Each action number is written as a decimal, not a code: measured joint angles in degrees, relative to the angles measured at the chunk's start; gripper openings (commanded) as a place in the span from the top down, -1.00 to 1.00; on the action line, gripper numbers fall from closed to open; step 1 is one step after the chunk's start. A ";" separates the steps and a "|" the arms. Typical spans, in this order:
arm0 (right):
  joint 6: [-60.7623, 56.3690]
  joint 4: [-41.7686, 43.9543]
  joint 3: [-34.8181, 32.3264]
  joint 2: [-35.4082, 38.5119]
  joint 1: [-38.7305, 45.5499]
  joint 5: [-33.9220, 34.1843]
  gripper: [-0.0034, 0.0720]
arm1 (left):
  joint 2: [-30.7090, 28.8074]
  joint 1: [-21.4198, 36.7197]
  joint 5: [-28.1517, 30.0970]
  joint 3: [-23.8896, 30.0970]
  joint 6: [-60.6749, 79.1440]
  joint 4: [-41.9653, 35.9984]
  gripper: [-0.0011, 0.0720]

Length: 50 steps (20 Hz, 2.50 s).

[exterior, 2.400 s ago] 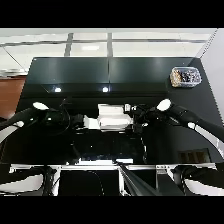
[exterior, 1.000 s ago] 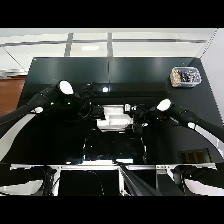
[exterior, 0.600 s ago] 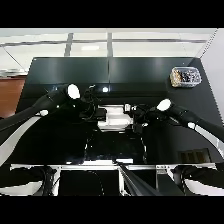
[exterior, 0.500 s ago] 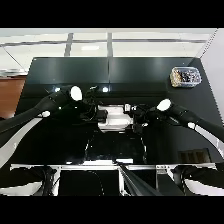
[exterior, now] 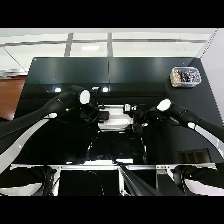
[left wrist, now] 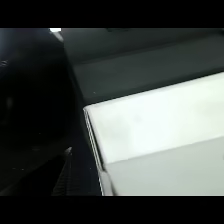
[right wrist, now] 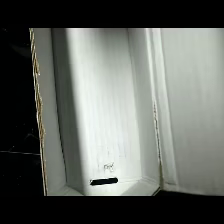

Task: Fold the box and place the chain.

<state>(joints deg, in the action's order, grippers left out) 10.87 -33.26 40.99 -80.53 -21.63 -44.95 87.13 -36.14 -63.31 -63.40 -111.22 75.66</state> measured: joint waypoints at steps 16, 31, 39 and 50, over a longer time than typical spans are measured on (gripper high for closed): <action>0.07 -0.07 0.00 0.00 0.00 -0.09 0.33 | 4.46 -5.88 -4.35 -6.32 -15.65 9.18 0.90; 0.07 -0.04 0.00 0.00 0.00 0.00 0.33 | 6.10 -6.80 -4.37 -6.40 -16.48 9.79 0.84; -0.70 0.09 0.07 0.09 0.00 -0.02 -0.72 | 6.45 -7.08 -3.69 -6.43 -15.39 9.42 0.90; -2.86 0.09 0.13 0.66 0.00 -0.46 -0.72 | 4.90 -6.03 -3.98 -6.38 -15.17 9.16 0.28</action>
<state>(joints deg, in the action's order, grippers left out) 8.01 -33.17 41.12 -79.88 -21.63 -45.41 92.03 -42.17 -67.29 -69.78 -126.39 84.82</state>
